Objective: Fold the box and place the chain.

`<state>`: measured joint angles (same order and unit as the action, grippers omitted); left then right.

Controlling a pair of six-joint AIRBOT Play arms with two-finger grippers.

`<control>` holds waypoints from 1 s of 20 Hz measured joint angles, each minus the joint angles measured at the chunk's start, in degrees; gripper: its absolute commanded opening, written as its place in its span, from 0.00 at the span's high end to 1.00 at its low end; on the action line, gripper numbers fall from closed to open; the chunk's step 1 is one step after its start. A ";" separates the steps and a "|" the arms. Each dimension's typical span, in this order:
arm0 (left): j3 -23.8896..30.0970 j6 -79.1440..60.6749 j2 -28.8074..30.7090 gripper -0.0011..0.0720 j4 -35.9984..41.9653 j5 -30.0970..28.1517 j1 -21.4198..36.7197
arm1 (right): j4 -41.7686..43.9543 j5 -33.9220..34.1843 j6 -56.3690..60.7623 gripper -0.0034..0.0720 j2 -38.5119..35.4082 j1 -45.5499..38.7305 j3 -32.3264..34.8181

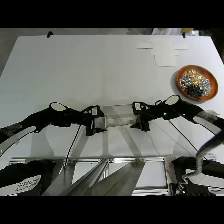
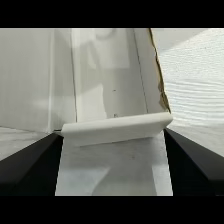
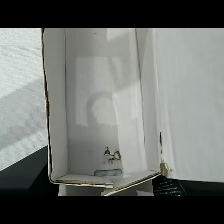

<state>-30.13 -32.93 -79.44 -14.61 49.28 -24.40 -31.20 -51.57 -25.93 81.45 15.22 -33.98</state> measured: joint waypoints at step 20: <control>-0.11 1.01 -1.09 0.89 4.72 -4.92 -3.63 | 0.00 -0.02 -0.02 0.53 0.00 0.00 0.00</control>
<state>-30.24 -31.92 -80.53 -9.89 44.36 -28.03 -31.20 -51.59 -25.96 81.45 15.22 -33.98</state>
